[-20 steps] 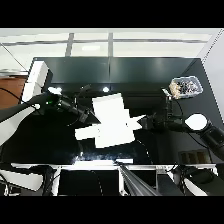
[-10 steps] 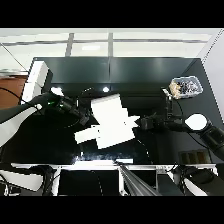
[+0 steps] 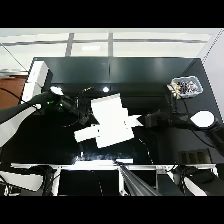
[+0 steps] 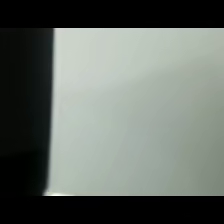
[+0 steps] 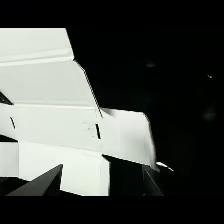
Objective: Fold the box and place the chain.
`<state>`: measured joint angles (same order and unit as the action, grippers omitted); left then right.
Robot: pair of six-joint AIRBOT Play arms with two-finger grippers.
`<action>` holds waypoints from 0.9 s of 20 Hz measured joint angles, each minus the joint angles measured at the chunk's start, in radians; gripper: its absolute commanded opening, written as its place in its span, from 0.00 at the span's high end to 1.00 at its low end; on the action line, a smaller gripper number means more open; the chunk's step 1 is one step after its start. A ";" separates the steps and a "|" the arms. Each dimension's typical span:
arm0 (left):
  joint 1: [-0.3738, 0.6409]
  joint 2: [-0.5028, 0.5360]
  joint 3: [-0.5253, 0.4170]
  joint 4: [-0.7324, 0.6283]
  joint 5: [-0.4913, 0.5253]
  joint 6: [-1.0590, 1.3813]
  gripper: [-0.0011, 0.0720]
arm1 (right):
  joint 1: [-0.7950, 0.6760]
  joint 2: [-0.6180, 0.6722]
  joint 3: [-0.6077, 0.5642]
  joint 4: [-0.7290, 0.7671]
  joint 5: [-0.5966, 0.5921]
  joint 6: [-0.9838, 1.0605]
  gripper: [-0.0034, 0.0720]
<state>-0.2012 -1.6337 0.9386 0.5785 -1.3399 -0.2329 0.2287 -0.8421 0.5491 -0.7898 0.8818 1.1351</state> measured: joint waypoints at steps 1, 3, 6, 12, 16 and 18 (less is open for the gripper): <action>-0.008 0.025 0.001 0.011 0.018 0.014 0.95 | -0.012 0.006 0.019 -0.008 0.023 -0.033 0.20; -0.027 0.090 -0.006 0.045 0.072 0.042 0.95 | -0.031 0.014 0.061 -0.052 0.058 -0.091 0.20; -0.058 0.180 -0.050 0.072 0.160 0.124 0.95 | -0.043 0.019 0.106 -0.145 0.078 -0.135 0.20; -0.116 0.245 -0.151 0.096 0.315 0.284 0.95 | -0.048 0.021 0.130 -0.232 0.050 -0.183 0.20; -0.151 0.253 -0.177 0.096 0.392 0.322 0.95 | -0.020 0.020 0.127 -0.247 0.090 -0.330 0.20; -0.158 0.255 -0.188 0.095 0.415 0.332 0.95 | 0.004 0.018 0.111 -0.253 0.102 -0.409 0.20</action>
